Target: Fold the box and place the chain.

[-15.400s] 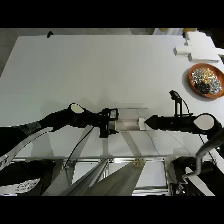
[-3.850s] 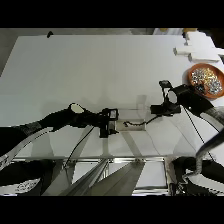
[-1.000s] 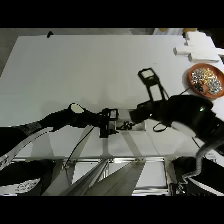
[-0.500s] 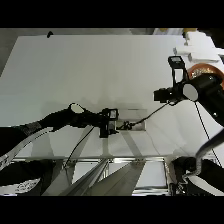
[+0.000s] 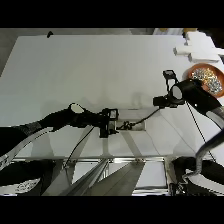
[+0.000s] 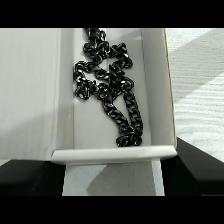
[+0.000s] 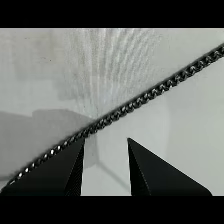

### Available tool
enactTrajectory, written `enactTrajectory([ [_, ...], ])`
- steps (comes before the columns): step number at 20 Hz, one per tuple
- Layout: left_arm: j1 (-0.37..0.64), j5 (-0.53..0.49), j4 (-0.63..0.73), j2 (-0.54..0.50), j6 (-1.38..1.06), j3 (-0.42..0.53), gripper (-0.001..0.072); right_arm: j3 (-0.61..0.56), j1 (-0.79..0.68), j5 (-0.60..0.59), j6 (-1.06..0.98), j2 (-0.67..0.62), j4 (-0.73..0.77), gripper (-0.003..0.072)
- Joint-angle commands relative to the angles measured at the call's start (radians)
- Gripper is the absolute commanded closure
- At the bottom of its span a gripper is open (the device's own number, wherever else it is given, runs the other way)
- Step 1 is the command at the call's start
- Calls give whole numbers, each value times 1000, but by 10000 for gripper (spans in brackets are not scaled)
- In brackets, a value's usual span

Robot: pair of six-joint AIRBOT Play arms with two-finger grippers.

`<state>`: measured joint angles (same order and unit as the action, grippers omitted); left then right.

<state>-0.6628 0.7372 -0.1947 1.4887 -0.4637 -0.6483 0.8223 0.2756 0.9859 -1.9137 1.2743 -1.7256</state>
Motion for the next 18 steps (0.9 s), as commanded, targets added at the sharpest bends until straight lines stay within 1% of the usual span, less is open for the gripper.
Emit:
enactTrajectory([
  [1, 0, 0, 0, 0, 0, -1, 490, -4, -3, -44, -1, 40, 4, 385],
  [4, 0, 0, 0, 0, 0, -1, 490, -4, -3, -51, -45, 64, 4, 390],
  [9, 0, 0, 0, 0, 0, -1, 490, -4, -3, -25, -49, 100, 10, 401],
  [10, 0, 0, 0, 0, 0, -1, 490, -4, -3, -26, -50, 101, 10, 433],
  [12, 0, 0, 0, 0, 0, -1, 490, -4, -3, -26, -50, 103, 10, 522],
  [13, 0, 0, 0, 0, 0, -1, 490, -4, -3, -26, -48, 102, 10, 611],
  [14, 0, 0, 0, 0, 0, -1, 490, -4, -2, -25, -39, 101, 10, 669],
  [16, 0, 0, 0, 0, 0, -1, 490, -4, 0, -3, 5, 82, 5, 669],
  [18, 0, 0, 0, 0, 0, -1, 490, -4, 6, 26, 32, 32, -5, 669],
])
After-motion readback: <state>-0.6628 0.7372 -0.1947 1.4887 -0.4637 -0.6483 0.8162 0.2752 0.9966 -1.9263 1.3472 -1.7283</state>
